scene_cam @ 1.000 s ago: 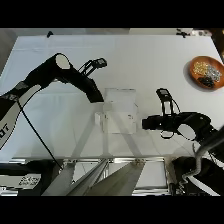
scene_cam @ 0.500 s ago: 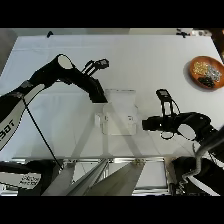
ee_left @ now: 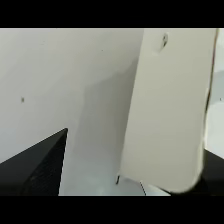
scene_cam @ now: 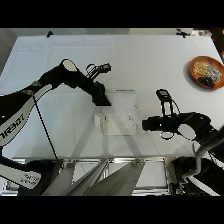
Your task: Fold the box and place the chain.
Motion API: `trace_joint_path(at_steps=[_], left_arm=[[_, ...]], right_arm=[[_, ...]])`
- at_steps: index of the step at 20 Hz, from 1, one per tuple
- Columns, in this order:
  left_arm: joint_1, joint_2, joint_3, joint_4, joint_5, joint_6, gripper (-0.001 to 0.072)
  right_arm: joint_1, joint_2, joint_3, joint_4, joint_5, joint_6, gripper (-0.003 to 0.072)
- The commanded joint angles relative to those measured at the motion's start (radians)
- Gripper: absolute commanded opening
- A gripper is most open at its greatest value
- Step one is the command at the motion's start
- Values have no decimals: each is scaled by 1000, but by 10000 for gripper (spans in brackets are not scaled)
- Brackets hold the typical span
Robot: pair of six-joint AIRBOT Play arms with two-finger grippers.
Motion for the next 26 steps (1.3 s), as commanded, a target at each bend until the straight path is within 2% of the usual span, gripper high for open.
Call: trace_joint_path(at_steps=[1,3,4,7,9,11,13,16,20,21,23,26], left_arm=[[1,-25,0,-38,-21,55,628],[0,-47,0,-42,-48,54,620],[-2,-57,0,-45,-56,55,577],[-15,-66,0,-51,-56,93,386],[-20,-66,0,-80,-55,132,287],[-20,-66,0,-88,-56,137,84],[-20,-65,0,-85,-66,137,6],[-20,-54,0,-107,-67,110,3],[-20,5,0,-109,-67,101,1],[-20,21,0,-107,-68,82,0],[-25,57,-6,-85,-63,63,-3],[-33,163,-92,-40,-7,51,-3]], right_arm=[[1,1,0,2,0,0,17],[1,1,0,2,0,1,17],[1,1,0,2,0,0,17],[1,1,0,2,0,1,17],[1,1,0,2,0,1,17],[1,1,0,2,0,1,17],[1,2,0,14,0,1,17],[1,14,3,43,8,1,34],[0,61,31,35,118,0,375],[0,91,41,29,142,0,437],[0,177,56,13,169,1,451],[0,353,60,-27,235,37,451]])
